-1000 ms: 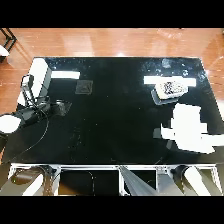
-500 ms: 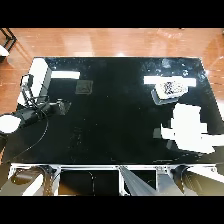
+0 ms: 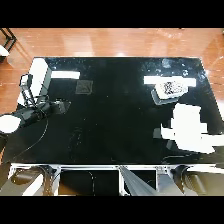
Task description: Fold the box and place the chain.
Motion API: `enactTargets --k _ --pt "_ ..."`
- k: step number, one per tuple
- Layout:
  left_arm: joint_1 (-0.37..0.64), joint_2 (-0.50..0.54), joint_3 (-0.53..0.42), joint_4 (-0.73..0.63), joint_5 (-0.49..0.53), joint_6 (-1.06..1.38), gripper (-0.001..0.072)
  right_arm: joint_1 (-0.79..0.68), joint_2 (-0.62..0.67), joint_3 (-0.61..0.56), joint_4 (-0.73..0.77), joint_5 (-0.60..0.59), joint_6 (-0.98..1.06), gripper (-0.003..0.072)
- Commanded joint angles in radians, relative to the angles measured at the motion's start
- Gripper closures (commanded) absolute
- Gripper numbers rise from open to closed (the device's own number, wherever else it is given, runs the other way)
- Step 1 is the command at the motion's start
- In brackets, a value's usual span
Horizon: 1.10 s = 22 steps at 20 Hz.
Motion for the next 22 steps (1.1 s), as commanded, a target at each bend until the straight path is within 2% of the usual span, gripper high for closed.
enactTargets --k 1,10,13,14,15,19,20,21,22 --pt "0.0 -0.001 0.0 0.0 0.005 0.0 0.0075 0.032 -0.079 0.029 0.045 0.057 -0.021 -0.0014" --pt "0.0 -0.001 0.0 0.0 -0.001 0.0 0.0075 0.087 -0.093 0.026 -0.058 0.078 -0.002 -0.0013" --pt "0.0 -0.001 0.0 0.0 -0.001 0.0 0.0076 0.088 -0.093 0.002 -0.037 0.098 -0.001 0.0004" --pt "0.0 -0.001 0.0 0.0 -0.001 0.0 0.0075 0.088 -0.093 -0.023 -0.034 0.1 -0.001 0.0162" --pt "0.0 -0.001 0.0 0.0 -0.001 0.0 0.0076 0.088 -0.093 -0.042 -0.034 0.1 -0.002 0.0213" --pt "0.0 -0.001 0.0 0.0 -0.001 0.0 0.0075 0.088 -0.093 -0.049 -0.007 0.118 -0.005 0.0217" --pt "0.0 -0.001 0.0 0.0 -0.001 0.0 0.0075 0.088 -0.093 -0.049 -0.003 0.122 -0.006 0.032" --pt "0.0 -0.001 0.0 0.0 -0.001 0.0 0.0076 0.088 -0.093 -0.048 0.0 0.123 -0.01 0.0494" --pt "0.0 -0.001 0.0 0.0 -0.002 0.0 0.0075 0.088 -0.093 -0.048 0.002 0.126 -0.011 0.0495"
